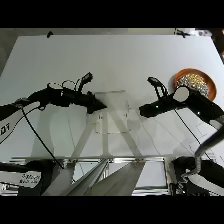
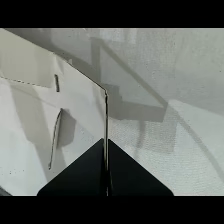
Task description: Fold the box and place the chain.
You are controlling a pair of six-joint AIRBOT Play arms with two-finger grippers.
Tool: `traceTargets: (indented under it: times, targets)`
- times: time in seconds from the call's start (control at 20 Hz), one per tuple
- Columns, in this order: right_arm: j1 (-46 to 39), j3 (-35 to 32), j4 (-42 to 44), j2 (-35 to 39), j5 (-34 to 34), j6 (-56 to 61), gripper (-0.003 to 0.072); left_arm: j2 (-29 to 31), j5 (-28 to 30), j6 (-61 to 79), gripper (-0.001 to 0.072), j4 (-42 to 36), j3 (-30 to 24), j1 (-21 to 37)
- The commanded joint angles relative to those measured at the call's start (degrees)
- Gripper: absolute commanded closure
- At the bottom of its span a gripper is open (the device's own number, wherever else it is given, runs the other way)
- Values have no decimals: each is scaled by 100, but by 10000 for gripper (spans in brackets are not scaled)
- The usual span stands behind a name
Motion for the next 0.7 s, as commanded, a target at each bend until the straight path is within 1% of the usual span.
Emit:
traceTargets:
  times: [0.0,0.05,0.1,0.3,0.35,0.45,0.55,0.6,0.65]
  targets:
    - [7,-2,0,-4,9,-2,678,111,-160,-142,603,581,0,-15]
    - [7,-2,-2,-4,9,-2,678,184,-190,-138,682,603,0,-15]
    - [7,-2,-7,-4,9,-2,678,264,-190,-136,703,601,0,-15]
    - [7,0,7,4,57,-2,676,612,-190,-55,705,669,0,-26]
    - [-2,11,4,33,107,-4,662,675,-195,-22,705,721,0,-28]
    - [-74,136,-24,120,481,-4,561,793,-295,-28,706,964,0,-31]
    - [-195,369,-199,275,1075,-24,446,898,-341,-76,708,1047,-2,-70]
    - [-267,507,-354,380,1419,-22,426,981,-334,-195,709,1016,-2,-136]
    - [-323,603,-531,514,1722,-22,425,1084,-297,-249,710,1016,-2,-240]
